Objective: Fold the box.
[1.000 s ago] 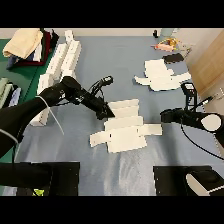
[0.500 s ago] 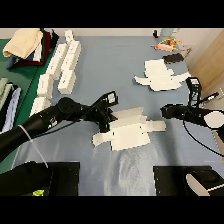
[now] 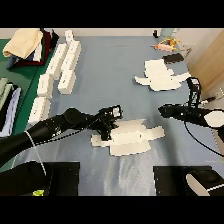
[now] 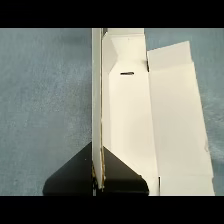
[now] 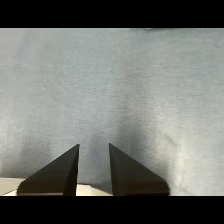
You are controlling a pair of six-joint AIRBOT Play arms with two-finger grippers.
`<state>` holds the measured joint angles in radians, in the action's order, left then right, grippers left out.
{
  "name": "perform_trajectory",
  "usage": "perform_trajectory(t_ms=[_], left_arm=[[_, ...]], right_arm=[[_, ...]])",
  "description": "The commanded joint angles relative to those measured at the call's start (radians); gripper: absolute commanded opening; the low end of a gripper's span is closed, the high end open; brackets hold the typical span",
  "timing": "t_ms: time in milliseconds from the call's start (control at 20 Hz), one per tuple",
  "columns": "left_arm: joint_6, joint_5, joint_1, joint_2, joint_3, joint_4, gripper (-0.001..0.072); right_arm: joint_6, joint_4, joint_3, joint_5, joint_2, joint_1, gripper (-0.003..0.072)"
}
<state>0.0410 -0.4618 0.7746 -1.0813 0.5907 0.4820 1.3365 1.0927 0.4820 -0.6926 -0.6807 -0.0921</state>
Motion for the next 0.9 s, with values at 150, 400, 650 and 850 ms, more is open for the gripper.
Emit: perform_trajectory(t_ms=[150,400,650,850], left_arm=[[-0.001,-0.028,-0.003,-0.015,0.000,0.001,0.0012],[0.004,-0.198,-0.051,-0.015,0.002,0.069,0.0012],[0.042,-0.340,-0.130,-0.016,0.059,0.073,0.0012],[0.045,-0.343,-0.140,-0.024,0.060,0.101,0.0012]], right_arm=[[0.001,-0.013,0.000,-0.015,0.001,0.001,0.0297],[0.001,-0.013,0.000,-0.014,0.001,0.001,0.0297],[0.001,-0.016,0.000,-0.014,0.001,0.001,0.0296],[0.001,-0.022,0.000,-0.014,0.001,0.001,0.0297]])
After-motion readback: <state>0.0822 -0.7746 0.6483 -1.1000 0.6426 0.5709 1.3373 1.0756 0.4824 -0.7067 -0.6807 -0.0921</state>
